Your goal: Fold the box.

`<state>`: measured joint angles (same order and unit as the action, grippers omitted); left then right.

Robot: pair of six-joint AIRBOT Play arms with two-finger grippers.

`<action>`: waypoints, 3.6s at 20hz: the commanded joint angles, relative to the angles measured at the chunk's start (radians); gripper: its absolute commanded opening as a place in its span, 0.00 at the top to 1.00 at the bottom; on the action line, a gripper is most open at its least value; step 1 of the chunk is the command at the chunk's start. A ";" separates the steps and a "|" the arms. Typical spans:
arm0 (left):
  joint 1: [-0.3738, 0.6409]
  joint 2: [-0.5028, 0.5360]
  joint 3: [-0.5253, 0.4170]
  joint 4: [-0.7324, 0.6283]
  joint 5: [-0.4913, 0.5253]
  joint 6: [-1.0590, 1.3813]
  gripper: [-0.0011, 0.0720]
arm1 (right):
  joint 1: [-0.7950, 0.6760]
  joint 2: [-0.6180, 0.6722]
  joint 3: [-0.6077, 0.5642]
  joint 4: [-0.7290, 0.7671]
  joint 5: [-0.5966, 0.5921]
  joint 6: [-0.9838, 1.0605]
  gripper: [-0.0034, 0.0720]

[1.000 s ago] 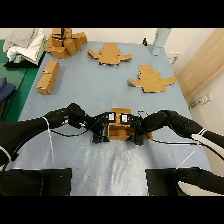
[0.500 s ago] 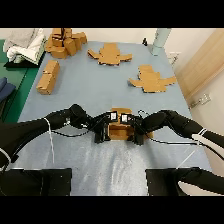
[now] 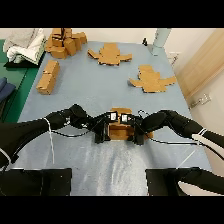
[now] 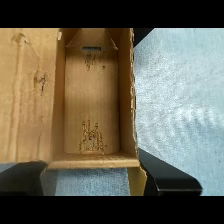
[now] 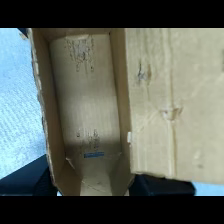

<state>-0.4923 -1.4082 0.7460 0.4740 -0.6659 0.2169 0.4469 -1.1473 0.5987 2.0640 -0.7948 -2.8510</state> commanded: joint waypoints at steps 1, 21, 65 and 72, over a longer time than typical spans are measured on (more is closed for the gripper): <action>0.000 -0.001 0.000 0.000 0.003 0.000 0.35 | 0.000 0.000 0.000 0.001 0.000 0.000 0.27; 0.000 -0.001 0.000 0.000 0.003 0.000 0.35 | 0.000 0.000 0.000 0.001 0.000 0.000 0.27; 0.000 -0.001 0.000 0.000 0.003 0.000 0.35 | -0.002 0.383 0.002 0.072 -0.200 1.169 0.35; 0.000 -0.001 0.000 0.000 0.003 0.000 0.35 | -0.004 0.183 0.163 0.081 -0.095 1.174 0.95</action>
<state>-0.4923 -1.4086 0.7460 0.4744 -0.6636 0.2165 0.4435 -0.8673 0.6796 2.1483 -0.9199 -1.6901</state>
